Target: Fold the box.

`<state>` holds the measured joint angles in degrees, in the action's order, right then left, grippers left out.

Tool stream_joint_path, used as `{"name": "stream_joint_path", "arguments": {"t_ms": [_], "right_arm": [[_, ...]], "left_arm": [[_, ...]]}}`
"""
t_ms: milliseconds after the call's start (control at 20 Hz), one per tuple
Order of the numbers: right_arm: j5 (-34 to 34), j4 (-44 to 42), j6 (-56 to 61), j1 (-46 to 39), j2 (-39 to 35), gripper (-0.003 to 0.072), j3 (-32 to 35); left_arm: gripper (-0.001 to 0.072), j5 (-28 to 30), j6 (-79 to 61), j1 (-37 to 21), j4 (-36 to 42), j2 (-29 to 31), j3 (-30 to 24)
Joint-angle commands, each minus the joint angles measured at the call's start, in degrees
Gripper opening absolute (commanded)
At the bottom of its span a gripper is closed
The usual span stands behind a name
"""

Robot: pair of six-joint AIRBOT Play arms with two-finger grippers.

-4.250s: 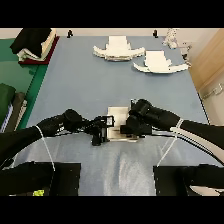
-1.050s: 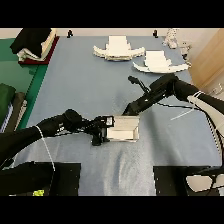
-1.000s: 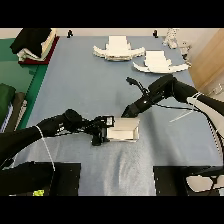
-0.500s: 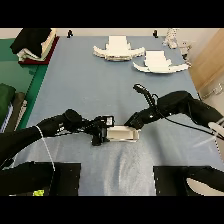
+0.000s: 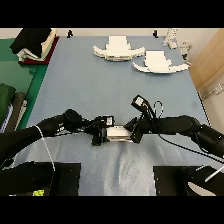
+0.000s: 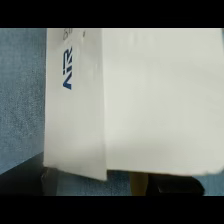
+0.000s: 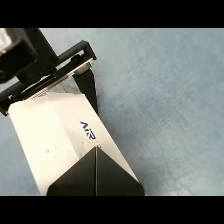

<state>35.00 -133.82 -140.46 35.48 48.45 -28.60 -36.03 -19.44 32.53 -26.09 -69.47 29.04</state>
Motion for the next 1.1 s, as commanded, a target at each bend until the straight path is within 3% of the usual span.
{"name": "stream_joint_path", "arguments": {"t_ms": [0, 100, 150, 250, 300, 650, 750, 1050], "right_arm": [[-3.6, 5.2, -0.1, 4.3, -0.9, 0.0002, 0.8], [-3.2, 5.5, -0.2, 5.0, -1.0, 0.0055, 0.7], [-3.0, 5.5, -0.2, 5.4, -1.0, 0.0134, 0.7], [-3.0, 6.0, -2.5, 5.6, -1.0, 0.0431, 0.7], [-3.0, 6.1, -4.8, 5.6, -1.0, 0.0477, 0.6], [-0.2, 9.0, -11.9, 5.7, -0.9, 0.0480, 0.6], [0.7, 9.0, -15.8, 5.7, -0.9, 0.0617, 0.6], [0.3, 8.9, -23.3, 5.7, 0.6, 0.0617, 0.6]], "left_arm": [[0.0497, 0.0, 0.0, 0.0, 0.0, 0.0, 0.0], [0.0497, 0.0, 0.0, 0.0, 0.0, 0.0, 0.0], [0.0497, 0.0, 0.0, 0.0, 0.0, 0.0, 0.0], [0.0497, 0.0, 0.0, 0.0, 0.0, 0.0, 0.0], [0.0497, 0.0, 0.0, 0.0, 0.0, 0.0, 0.0], [0.0497, 0.0, 0.0, 0.0, 0.0, 0.0, 0.0], [0.0497, 0.0, 0.0, 0.0, 0.0, 0.0, 0.0], [0.0497, 0.0, 0.0, 0.0, 0.0, 0.0, 0.0]]}}
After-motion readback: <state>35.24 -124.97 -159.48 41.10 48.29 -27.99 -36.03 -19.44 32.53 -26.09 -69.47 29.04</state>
